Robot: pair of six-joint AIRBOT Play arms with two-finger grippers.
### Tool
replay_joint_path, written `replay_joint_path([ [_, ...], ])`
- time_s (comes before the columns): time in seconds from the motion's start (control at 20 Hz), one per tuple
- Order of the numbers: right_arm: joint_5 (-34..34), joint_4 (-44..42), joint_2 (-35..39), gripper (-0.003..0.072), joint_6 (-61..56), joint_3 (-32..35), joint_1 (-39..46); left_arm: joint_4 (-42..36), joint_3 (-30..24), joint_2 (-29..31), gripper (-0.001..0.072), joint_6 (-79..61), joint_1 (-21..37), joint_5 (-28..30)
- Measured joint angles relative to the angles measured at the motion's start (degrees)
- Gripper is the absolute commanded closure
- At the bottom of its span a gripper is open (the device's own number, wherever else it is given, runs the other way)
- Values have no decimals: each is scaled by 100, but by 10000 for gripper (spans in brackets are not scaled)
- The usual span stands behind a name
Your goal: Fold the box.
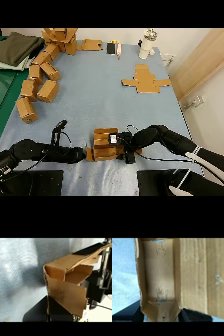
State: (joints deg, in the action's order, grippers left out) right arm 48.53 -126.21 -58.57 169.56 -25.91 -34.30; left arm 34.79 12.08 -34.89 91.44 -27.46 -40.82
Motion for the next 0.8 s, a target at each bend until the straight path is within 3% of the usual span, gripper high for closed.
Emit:
replay_joint_path([
  [0.35, 0, -2, 0, 184, 0, 0, 0, 72, 201, -337, 705, 149, -483, 387],
  [0.6, 0, -2, 0, 184, 0, 0, 0, 1266, 656, -592, 706, 1283, -1034, 632],
  [0.8, 0, -2, 0, 184, 0, 0, 0, 2627, 1231, -994, 706, 2662, -1598, 511],
])
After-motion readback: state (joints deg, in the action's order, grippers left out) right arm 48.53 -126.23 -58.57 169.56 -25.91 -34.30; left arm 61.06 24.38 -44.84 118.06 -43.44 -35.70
